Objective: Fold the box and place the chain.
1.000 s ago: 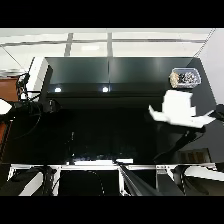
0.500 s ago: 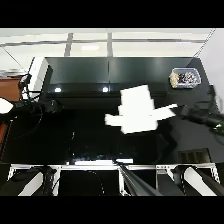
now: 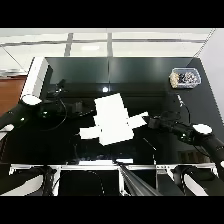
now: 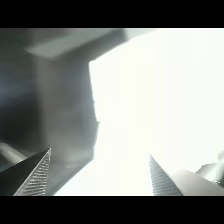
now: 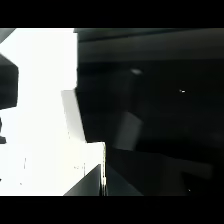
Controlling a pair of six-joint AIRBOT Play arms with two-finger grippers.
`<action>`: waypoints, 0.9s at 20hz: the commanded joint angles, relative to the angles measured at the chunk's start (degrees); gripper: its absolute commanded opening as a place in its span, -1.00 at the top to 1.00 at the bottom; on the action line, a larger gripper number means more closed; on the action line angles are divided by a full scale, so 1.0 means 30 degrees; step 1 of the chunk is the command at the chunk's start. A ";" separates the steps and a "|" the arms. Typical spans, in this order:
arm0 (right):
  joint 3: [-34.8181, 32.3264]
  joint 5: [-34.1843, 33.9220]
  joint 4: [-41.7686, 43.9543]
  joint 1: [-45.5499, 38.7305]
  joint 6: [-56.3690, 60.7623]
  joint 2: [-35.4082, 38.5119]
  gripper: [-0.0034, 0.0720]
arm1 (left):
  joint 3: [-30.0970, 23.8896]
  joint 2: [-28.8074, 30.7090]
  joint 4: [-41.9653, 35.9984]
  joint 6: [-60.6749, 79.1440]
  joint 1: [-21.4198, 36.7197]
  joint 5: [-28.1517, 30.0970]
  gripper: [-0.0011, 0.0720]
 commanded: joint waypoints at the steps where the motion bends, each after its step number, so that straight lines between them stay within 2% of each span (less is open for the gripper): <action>1: -0.0124 -0.1450 0.0372 0.1246 -0.0051 0.0080 0.87 | 0.0576 -0.2652 -0.2397 0.2120 -0.0372 -0.1049 -0.97; 4: -0.0124 -0.1406 0.0364 0.1246 -0.0051 0.0080 0.87 | 0.1545 -0.4175 -0.1435 0.1872 -0.0517 -0.2229 -0.97; 12: -0.0124 -0.1392 0.0364 0.1246 0.0182 0.0080 0.87 | 0.6951 -0.9245 -0.1107 0.4779 -0.2441 -0.8859 -0.96; 14: -0.0124 -0.1392 0.0364 0.1246 0.0182 0.0080 0.87 | 0.7825 -1.0025 -0.0153 0.5078 -0.2747 -1.0324 -0.84; 15: -0.0124 -0.1384 0.0364 0.1246 0.0182 0.0080 0.87 | 0.8138 -1.0193 0.0903 0.5042 -0.2790 -1.0244 -0.54; 17: -0.0124 -0.1406 0.0364 0.1246 0.0182 0.0080 0.87 | 0.8757 -1.0287 0.2543 0.4612 -0.2805 -0.9799 -0.22; 18: -0.0124 -0.1406 0.0357 0.1246 0.0182 0.0080 0.87 | 0.9012 -1.0287 0.2688 0.4619 -0.2805 -0.9821 0.17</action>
